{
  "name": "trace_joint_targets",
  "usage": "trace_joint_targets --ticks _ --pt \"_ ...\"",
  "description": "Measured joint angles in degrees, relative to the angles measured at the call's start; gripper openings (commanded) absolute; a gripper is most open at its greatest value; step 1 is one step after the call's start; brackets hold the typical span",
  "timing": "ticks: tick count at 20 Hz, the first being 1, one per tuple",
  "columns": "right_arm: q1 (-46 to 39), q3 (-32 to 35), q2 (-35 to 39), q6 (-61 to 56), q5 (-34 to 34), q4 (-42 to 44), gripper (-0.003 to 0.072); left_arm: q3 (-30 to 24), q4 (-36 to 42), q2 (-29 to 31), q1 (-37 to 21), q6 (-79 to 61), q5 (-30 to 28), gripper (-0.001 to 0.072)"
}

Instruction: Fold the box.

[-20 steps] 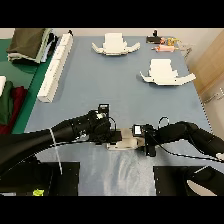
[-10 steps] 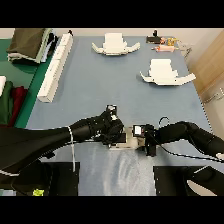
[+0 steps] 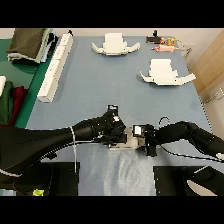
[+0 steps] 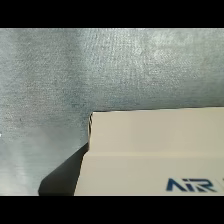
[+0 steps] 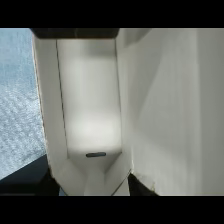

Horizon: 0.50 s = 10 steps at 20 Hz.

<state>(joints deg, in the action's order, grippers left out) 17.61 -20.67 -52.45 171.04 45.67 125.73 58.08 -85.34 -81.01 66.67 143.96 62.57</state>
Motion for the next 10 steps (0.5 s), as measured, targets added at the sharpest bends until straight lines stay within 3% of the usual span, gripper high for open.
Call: trace_joint_targets --ticks 1,6,10 --pt "0.0 0.0 0.0 0.0 0.0 0.0 0.0439 0.0 0.7 -0.2 0.0 -0.4 -1.3 0.0683" --pt "0.0 0.0 0.0 0.0 0.0 0.0 0.0439 2.3 1.5 0.1 -0.1 -1.6 -0.1 0.0679" --pt "0.0 0.0 0.0 0.0 0.0 0.0 0.0439 4.4 1.6 2.0 -1.3 -4.0 4.3 0.0678"
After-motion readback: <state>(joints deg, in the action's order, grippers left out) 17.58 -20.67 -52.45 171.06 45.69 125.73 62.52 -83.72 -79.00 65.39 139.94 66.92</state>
